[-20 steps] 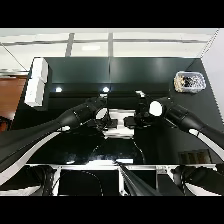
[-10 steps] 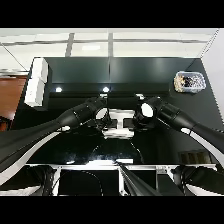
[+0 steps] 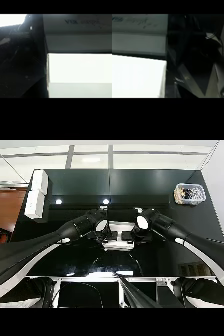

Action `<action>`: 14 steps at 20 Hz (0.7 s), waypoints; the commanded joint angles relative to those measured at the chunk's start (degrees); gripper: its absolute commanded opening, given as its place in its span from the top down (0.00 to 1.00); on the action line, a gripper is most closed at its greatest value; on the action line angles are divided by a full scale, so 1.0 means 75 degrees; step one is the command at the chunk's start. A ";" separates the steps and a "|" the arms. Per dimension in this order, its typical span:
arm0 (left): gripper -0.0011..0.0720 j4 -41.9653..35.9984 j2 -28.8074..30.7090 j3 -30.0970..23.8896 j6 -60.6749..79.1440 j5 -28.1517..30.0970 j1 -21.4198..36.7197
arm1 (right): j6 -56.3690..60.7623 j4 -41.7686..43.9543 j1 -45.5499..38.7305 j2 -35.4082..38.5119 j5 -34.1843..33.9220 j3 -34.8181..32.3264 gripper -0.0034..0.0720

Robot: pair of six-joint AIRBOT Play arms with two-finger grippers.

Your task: Fold the box and place the chain.

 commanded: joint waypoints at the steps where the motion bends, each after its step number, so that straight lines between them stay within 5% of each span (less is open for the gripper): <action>1: 0.95 0.0000 -0.0003 -0.0003 0.0003 -0.0026 -0.0003 | 0.0108 -0.0020 0.0082 -0.0157 -0.0015 0.0143 0.80; 3: 0.95 0.0000 -0.0003 -0.0003 0.0003 -0.0026 -0.0003 | 0.0131 -0.0029 0.0082 -0.0157 -0.0020 0.0143 0.94; 8: 0.95 0.0000 -0.0003 -0.0003 0.0003 -0.0026 -0.0003 | 0.0137 -0.0020 0.0079 -0.0157 0.0015 0.0143 0.94; 9: 0.95 0.0000 -0.0003 -0.0003 0.0003 -0.0026 -0.0003 | 0.0163 -0.0020 0.0079 -0.0157 0.0017 0.0143 0.91; 10: 0.95 0.0000 -0.0003 -0.0003 0.0003 -0.0026 -0.0003 | 0.0245 -0.0023 0.0079 -0.0157 0.0015 0.0143 0.75; 13: 0.95 0.0000 -0.0003 -0.0003 0.0003 -0.0026 -0.0003 | 0.0251 -0.0020 0.0079 -0.0157 0.0012 0.0143 0.76; 14: 0.95 0.0000 -0.0003 -0.0003 0.0003 -0.0026 -0.0003 | 0.0254 -0.0023 0.0079 -0.0157 0.0015 0.0143 0.84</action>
